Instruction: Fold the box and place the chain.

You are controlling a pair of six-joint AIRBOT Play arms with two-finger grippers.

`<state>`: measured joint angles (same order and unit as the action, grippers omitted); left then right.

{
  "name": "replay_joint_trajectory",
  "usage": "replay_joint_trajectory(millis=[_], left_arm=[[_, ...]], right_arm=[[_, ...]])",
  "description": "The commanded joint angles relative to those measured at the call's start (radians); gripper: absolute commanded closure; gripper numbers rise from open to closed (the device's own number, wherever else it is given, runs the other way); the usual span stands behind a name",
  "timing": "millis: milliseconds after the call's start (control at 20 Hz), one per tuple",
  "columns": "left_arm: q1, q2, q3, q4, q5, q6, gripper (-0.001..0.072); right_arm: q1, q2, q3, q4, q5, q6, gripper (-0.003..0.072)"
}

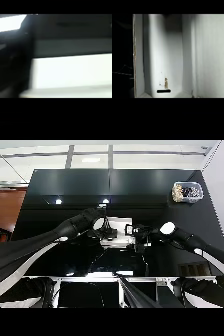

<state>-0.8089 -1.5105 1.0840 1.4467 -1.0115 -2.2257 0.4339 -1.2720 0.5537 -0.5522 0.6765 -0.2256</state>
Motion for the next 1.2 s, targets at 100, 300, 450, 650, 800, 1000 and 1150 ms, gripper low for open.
replay_joint_trajectory(millis=[100, 300, 450, 650, 800, 1000, 1150], left_arm=[[0.001, -0.001, 0.008, 0.034, -0.029, -0.005, 0.0103], [0.005, -0.001, 0.007, 0.052, -0.059, -0.031, 0.0236], [0.005, -0.002, 0.007, 0.058, -0.064, -0.030, 0.0415], [0.005, -0.003, 0.007, 0.060, -0.066, -0.029, 0.0683], [0.005, -0.003, 0.007, 0.060, -0.065, -0.029, 0.0683], [0.005, -0.003, 0.007, 0.060, -0.064, -0.029, 0.0683], [0.007, -0.002, 0.007, 0.059, -0.070, -0.030, 0.0683]], right_arm=[[0.000, 0.000, 0.000, 0.000, 0.000, 0.001, 0.0553], [0.000, 0.000, 0.000, 0.000, 0.000, 0.001, 0.0553], [0.000, 0.000, 0.000, 0.000, 0.000, 0.001, 0.0553], [0.000, 0.000, 0.000, 0.000, 0.000, 0.002, 0.0553], [0.000, 0.000, 0.000, 0.001, -0.008, 0.009, 0.0523], [0.000, 0.001, 0.000, -0.008, -0.025, 0.073, -0.0011], [-0.001, 0.044, 0.003, -0.117, 0.000, 0.164, -0.0009]])
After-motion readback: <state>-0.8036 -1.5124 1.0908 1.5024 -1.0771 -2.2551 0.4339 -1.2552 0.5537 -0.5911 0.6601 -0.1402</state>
